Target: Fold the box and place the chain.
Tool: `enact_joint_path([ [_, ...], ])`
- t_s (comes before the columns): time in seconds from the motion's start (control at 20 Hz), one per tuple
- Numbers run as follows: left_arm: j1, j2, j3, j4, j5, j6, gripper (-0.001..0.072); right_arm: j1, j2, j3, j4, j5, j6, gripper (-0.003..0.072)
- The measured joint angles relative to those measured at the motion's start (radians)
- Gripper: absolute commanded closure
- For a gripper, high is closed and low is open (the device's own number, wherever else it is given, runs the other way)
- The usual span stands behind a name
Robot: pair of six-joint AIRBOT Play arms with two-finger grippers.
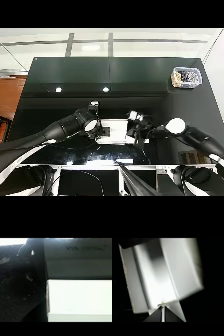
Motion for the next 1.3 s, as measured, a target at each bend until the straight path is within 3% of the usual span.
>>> enact_joint_path([
  [0.25,0.000,0.000,0.000,0.000,0.000,0.000,0.0678,-0.352,0.100,-0.010,-0.241,0.182,0.621,0.0647],
  [0.45,0.000,0.000,0.000,0.000,0.000,0.000,0.0678,-0.587,0.087,-0.095,-0.196,0.252,0.827,0.0646],
  [0.6,0.000,0.000,0.000,0.000,0.001,0.000,0.0678,-0.603,0.031,-0.150,-0.135,0.268,0.871,0.0646],
  [0.85,0.000,0.000,0.000,0.000,0.003,-0.001,0.0678,-0.457,-0.069,-0.175,0.043,0.192,0.840,0.0625],
  [0.9,0.000,0.000,0.000,0.000,0.004,-0.001,0.0678,-0.433,-0.078,-0.172,0.095,0.172,0.812,0.0545],
  [1.0,0.000,0.000,0.000,0.000,0.005,-0.002,0.0678,-0.395,-0.090,-0.156,0.181,0.159,0.754,0.0161],
  [1.05,0.000,0.000,0.000,0.000,0.005,-0.002,0.0678,-0.381,-0.094,-0.144,0.212,0.161,0.722,0.0077],
  [1.3,0.000,0.000,0.000,0.000,0.007,-0.002,0.0678,-0.314,-0.102,-0.082,0.278,0.214,0.613,0.0086],
])
